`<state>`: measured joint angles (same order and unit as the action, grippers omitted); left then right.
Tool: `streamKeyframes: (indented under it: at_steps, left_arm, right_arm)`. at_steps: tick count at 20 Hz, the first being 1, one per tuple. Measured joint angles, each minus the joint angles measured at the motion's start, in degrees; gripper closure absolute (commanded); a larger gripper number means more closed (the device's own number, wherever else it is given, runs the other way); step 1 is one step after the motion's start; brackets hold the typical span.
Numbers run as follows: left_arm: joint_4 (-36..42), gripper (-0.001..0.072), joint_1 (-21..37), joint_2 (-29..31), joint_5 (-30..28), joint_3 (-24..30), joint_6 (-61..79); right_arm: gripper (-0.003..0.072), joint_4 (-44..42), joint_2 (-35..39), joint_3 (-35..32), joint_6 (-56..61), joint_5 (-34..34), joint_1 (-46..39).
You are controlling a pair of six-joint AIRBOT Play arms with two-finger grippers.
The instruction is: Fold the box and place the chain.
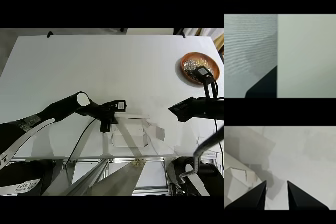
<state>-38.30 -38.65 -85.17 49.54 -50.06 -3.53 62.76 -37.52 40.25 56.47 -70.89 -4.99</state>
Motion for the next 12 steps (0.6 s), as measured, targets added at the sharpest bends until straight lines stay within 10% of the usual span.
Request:
streamKeyframes:
  at_steps: [12]
  left_arm:
    - [0.5, 0.0704, 0.1, -3.7, -1.8, -0.6, 0.5]
  right_arm:
    - [0.0387, 0.0, 0.0, 0.0, 0.0, 0.4, 0.0]
